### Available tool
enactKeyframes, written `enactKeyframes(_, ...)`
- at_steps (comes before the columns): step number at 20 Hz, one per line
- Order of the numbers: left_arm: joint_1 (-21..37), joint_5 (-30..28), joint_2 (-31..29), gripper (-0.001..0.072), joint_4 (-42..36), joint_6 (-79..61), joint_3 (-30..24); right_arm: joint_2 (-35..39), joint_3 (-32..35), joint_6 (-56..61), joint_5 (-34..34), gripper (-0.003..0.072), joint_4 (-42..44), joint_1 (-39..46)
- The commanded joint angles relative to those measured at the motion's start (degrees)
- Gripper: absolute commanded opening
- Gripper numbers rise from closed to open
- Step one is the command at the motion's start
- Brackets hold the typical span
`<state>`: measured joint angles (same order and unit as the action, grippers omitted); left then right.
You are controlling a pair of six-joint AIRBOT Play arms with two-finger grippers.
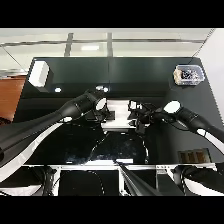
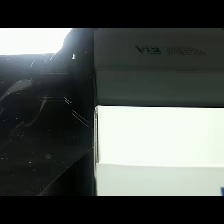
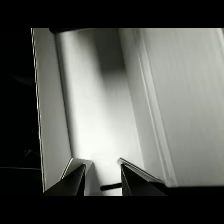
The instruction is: Fold the box and place the chain.
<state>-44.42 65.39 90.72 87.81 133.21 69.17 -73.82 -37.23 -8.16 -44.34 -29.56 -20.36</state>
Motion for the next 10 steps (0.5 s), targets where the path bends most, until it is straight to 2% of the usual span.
enactKeyframes(1, 0.02, -0.20, 0.02, 0.0029, -0.02, 0.04, 0.07, -1.95, 0.00, 0.00, 1.29, 0.0251, 1.88, -1.14)
enactKeyframes(3, 0.02, -0.20, 0.02, 0.0029, -0.02, 0.04, 0.07, -1.92, 0.00, -0.02, 1.22, 0.0181, 1.86, -1.14)
enactKeyframes(5, 0.02, -0.22, 0.02, 0.0028, -0.02, 0.04, 0.07, -1.92, 0.00, -0.02, 1.25, 0.0183, 1.86, -1.11)
enactKeyframes(6, 0.02, -0.22, 0.02, 0.0029, -0.02, 0.04, 0.07, -1.92, 0.00, 0.02, 1.44, 0.0309, 1.95, -1.14)
enactKeyframes(7, 0.02, -0.22, 0.02, 0.0028, -0.02, 0.04, 0.07, -1.92, 0.00, 0.02, 1.44, 0.0376, 1.90, -1.14)
enactKeyframes(8, 0.02, -0.22, 0.02, 0.0029, -0.02, 0.04, 0.07, -1.92, 0.00, 0.04, 1.46, 0.0375, 1.90, -1.14)
enactKeyframes(10, 0.02, -0.22, 0.02, 0.0029, -0.04, 0.04, 0.07, -1.92, 0.00, 1.36, 1.46, 0.0203, 1.86, -1.14)
